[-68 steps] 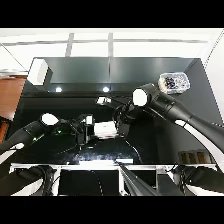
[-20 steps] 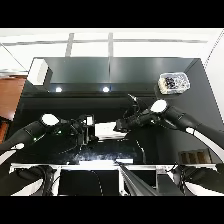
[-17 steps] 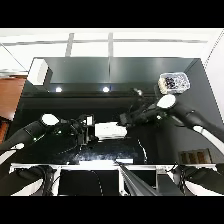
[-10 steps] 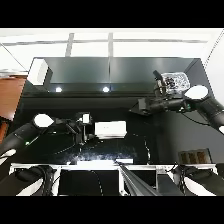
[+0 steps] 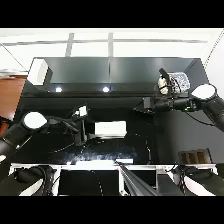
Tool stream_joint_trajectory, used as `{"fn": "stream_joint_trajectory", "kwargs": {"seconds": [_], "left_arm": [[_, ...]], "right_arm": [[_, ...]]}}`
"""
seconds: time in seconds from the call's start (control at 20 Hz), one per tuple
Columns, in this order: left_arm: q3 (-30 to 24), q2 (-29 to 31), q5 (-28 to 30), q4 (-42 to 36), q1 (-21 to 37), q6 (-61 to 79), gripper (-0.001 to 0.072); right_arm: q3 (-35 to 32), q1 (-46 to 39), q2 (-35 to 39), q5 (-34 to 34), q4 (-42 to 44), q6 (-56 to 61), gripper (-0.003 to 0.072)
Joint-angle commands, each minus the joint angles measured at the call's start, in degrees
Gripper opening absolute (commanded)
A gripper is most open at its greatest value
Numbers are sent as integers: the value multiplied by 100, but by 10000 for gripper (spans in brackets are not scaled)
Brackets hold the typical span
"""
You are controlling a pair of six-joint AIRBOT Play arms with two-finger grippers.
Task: Fold the box and place the chain.
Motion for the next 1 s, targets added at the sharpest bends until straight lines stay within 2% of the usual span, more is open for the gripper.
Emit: {"fn": "stream_joint_trajectory", "kwargs": {"seconds": [0.0, 0.15, 0.25, 0.55, 0.8, 0.95], "left_arm": [[525, -610, 79, -52, -407, 72, 704], [699, -1180, 448, -48, -726, 527, 704], [699, -1357, 647, -70, -852, 688, 704], [699, -1401, 656, -90, -1012, 688, 703], [706, -1543, 1255, -120, -1143, 688, 704], [710, -1624, 1182, -109, -1250, 688, 704]], "right_arm": [[4, -11, 4, -11, -118, 2, 24], [2, -9, 4, -11, -131, 2, 24], [2, -9, 4, 26, -149, 2, 24], [2, 7, 4, 52, -367, 4, 24], [2, 7, 4, 52, -369, 4, 24], [2, 7, 4, 50, -369, 4, 24]]}}
